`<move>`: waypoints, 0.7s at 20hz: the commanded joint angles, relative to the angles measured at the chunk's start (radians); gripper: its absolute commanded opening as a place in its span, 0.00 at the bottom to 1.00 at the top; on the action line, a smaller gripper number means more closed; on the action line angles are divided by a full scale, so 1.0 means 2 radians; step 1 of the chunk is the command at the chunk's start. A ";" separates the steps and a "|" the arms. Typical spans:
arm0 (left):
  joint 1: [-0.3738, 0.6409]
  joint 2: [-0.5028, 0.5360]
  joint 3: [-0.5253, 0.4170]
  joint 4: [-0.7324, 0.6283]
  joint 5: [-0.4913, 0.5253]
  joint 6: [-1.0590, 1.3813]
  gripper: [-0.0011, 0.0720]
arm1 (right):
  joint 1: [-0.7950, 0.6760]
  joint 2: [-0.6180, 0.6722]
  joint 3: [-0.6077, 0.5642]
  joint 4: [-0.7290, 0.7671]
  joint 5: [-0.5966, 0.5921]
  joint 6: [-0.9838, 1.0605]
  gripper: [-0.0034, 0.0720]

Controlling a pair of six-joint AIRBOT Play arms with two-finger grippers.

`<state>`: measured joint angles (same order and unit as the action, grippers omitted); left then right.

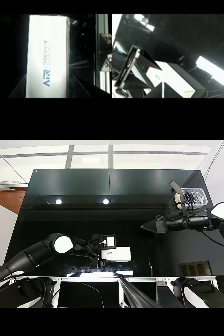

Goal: Fold the box and place the chain.

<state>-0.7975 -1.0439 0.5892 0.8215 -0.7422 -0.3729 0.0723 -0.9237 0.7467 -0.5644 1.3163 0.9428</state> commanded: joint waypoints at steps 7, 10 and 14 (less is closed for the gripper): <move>-0.012 -0.009 0.002 0.002 0.037 -0.034 0.99 | 0.000 0.000 0.000 -0.012 -0.002 0.000 0.10; -0.012 -0.009 0.002 0.002 0.034 -0.055 0.99 | 0.000 0.000 0.000 -0.012 -0.002 0.000 0.10; -0.013 -0.009 0.002 0.002 0.026 -0.055 0.99 | 0.000 0.000 0.000 -0.012 -0.002 0.000 0.10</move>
